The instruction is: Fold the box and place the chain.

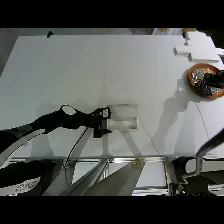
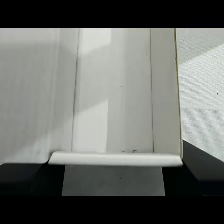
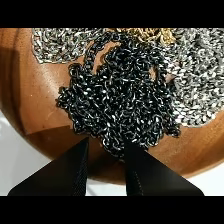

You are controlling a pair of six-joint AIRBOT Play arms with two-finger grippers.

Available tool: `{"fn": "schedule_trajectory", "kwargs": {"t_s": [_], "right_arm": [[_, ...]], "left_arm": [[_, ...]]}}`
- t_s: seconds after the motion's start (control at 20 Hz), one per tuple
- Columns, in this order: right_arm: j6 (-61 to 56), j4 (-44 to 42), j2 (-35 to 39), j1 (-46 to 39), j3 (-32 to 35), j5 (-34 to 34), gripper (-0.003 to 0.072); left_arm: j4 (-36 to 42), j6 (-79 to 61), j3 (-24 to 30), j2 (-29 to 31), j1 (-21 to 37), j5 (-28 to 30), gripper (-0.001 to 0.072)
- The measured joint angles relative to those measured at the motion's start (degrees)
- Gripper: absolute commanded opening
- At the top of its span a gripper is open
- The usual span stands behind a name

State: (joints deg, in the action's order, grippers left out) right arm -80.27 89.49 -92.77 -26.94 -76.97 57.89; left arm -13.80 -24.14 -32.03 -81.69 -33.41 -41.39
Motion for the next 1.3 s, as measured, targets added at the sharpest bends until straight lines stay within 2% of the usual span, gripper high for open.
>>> {"fn": "schedule_trajectory", "kwargs": {"t_s": [0.4,0.45,0.5,0.6,0.65,0.7,0.75,0.9,0.95,1.0,1.05,1.1,1.15,1.3], "right_arm": [[0.07,-0.5,-3.87,-0.17,-0.02,-0.76,0.0216],[0.07,-0.31,-4.09,-0.17,-0.02,-0.85,0.0203],[0.07,-0.13,-4.31,-0.17,-0.04,-1.07,0.0154],[0.04,0.0,-4.59,-0.17,-0.04,-1.46,0.0153],[0.04,0.11,-4.72,-0.17,-0.04,-1.66,0.0119],[0.04,0.17,-4.85,-0.17,-0.04,-1.7,0.0038],[-0.02,0.22,-4.94,-0.17,-0.04,-1.75,0.0038],[0.46,0.31,-5.11,-0.17,-0.04,-1.9,0.008],[0.63,0.31,-5.16,-0.17,-0.04,-1.9,0.018],[0.83,0.35,-5.2,-0.17,-0.04,-1.97,0.0225],[1.14,0.39,-5.27,-0.17,-0.04,-1.97,0.0189],[1.55,0.44,-5.31,-0.17,-0.04,-1.95,0.0093],[1.9,0.57,-5.35,-0.17,-0.04,-1.81,0.0031],[2.34,0.83,-5.42,-0.17,-0.04,-1.7,0.0016]], "left_arm": [[0.0,0.0,0.0,0.0,0.0,-0.02,0.0137],[0.0,0.0,0.0,0.0,0.0,0.0,0.0137],[0.0,0.0,0.0,0.0,0.0,-0.02,0.0137],[0.0,0.0,0.0,0.0,0.0,-0.02,0.0137],[0.0,0.0,0.0,0.0,0.0,-0.02,0.0137],[0.0,0.0,0.0,0.0,0.0,-0.02,0.0137],[0.0,0.0,0.0,0.0,0.0,-0.02,0.0137],[0.0,0.0,0.0,0.0,0.0,-0.02,0.0137],[0.0,0.0,0.0,0.0,0.0,0.0,0.0137],[0.0,0.0,0.0,0.0,0.0,-0.02,0.0137],[0.0,0.0,0.0,0.0,0.0,-0.02,0.0137],[0.02,0.0,0.0,0.0,0.0,-0.02,0.0137],[0.02,0.0,0.0,0.0,0.0,-0.02,0.0137],[0.0,0.0,0.0,0.0,0.0,-0.02,0.0137]]}}
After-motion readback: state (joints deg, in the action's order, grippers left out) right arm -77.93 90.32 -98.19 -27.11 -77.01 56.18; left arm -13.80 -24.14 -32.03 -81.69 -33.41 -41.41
